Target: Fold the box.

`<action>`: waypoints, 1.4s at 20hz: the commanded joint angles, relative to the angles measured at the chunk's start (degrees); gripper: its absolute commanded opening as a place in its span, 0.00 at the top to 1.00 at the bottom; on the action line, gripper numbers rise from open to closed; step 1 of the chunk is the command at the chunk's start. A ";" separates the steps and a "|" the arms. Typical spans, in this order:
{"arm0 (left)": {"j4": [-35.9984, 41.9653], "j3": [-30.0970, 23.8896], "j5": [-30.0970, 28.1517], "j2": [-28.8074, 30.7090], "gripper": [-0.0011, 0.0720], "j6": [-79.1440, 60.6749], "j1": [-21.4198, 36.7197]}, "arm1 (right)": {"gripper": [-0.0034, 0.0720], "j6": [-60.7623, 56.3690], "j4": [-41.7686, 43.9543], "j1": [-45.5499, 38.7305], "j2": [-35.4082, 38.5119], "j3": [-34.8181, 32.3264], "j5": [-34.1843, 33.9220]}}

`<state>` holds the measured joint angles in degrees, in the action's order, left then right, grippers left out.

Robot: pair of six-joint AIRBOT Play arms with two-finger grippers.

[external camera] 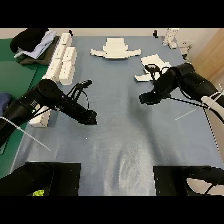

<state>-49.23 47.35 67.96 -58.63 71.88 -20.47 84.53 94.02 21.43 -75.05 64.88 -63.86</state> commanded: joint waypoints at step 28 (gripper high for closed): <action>0.02 -0.02 -0.04 0.02 0.97 -0.02 -0.04 | 0.95 8.52 35.85 -41.35 -46.51 52.35 -1.44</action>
<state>-49.19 47.35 67.92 -58.63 71.88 -20.47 90.11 125.16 -19.99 -121.38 116.79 -63.48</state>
